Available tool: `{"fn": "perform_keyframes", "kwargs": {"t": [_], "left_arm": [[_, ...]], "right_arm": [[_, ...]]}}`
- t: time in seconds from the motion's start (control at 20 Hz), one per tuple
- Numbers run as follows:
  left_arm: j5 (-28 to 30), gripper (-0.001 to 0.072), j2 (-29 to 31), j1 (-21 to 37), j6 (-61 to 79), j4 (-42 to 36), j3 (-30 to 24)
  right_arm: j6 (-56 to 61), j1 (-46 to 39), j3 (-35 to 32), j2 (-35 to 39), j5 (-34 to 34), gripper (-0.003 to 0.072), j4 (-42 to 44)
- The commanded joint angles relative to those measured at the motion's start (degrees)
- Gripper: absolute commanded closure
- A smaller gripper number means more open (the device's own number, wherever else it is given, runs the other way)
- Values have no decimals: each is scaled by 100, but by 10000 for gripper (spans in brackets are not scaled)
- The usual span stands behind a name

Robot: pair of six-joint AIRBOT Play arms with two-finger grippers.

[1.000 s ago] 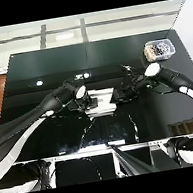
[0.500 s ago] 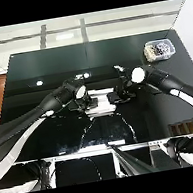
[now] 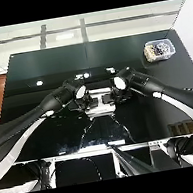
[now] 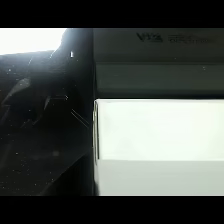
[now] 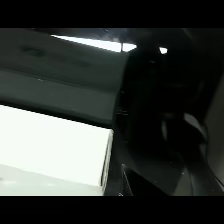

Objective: Fold the box and place the chain.

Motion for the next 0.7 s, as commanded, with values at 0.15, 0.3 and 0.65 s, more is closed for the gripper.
{"fn": "perform_keyframes", "kwargs": {"t": [0.15, 0.3, 0.65], "left_arm": [[-22, 682, 4, 4, -2, 2, 2], [-20, 683, 4, 4, -2, 2, 2], [-20, 683, 4, 4, -2, 0, 2]], "right_arm": [[518, 164, 68, -160, 116, 430, -297], [549, 166, 68, -166, 103, 669, -234], [555, 164, 70, -170, 107, 402, -107]]}}
